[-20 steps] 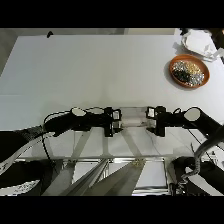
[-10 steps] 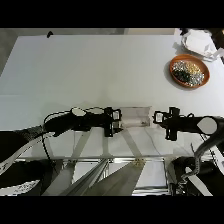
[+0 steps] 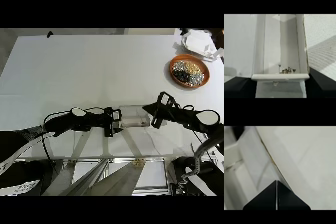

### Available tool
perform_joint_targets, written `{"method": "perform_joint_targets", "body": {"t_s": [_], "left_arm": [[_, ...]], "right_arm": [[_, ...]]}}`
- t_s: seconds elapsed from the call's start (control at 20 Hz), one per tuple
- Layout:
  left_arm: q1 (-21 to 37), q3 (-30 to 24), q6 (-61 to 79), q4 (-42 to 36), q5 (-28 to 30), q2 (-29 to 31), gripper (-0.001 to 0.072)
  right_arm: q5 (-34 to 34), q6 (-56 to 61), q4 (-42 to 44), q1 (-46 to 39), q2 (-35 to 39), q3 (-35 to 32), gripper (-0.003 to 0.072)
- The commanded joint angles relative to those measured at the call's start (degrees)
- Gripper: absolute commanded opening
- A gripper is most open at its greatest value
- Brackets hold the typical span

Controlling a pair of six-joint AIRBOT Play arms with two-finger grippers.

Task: Fold the box and place the chain.

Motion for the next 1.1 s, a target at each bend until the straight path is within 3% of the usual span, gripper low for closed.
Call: {"method": "perform_joint_targets", "body": {"t_s": [0.0,0.15,0.4,0.55,0.7,0.85,1.05], "left_arm": [[-0.02,0.02,0.02,0.02,0.0,0.0,0.0274],[-0.02,0.02,0.02,0.02,0.0,0.0,0.0274],[-0.02,0.02,0.02,0.02,0.0,0.0,0.0274],[-0.02,0.02,0.02,0.02,0.0,0.0,0.0274],[-0.02,0.02,0.02,0.0,-0.02,0.0,0.0274],[-0.02,0.02,0.02,0.02,-0.04,0.0,0.0274],[-0.02,0.02,0.02,0.02,-0.17,0.0,0.0274]], "right_arm": [[-8.13,-3.15,13.25,0.0,-9.57,-0.02,0.002],[-8.07,-3.13,12.96,0.0,-15.13,-0.04,0.002],[-4.76,-3.13,11.21,0.0,-16.0,0.0,0.002],[-4.07,-3.13,11.19,0.0,-14.21,0.02,0.002],[-3.87,-2.38,8.39,0.0,-7.76,0.28,0.002],[-1.73,4.83,-7.8,0.0,1.62,0.48,0.002],[11.52,6.23,-38.53,-0.02,10.36,0.48,0.0019]]}}
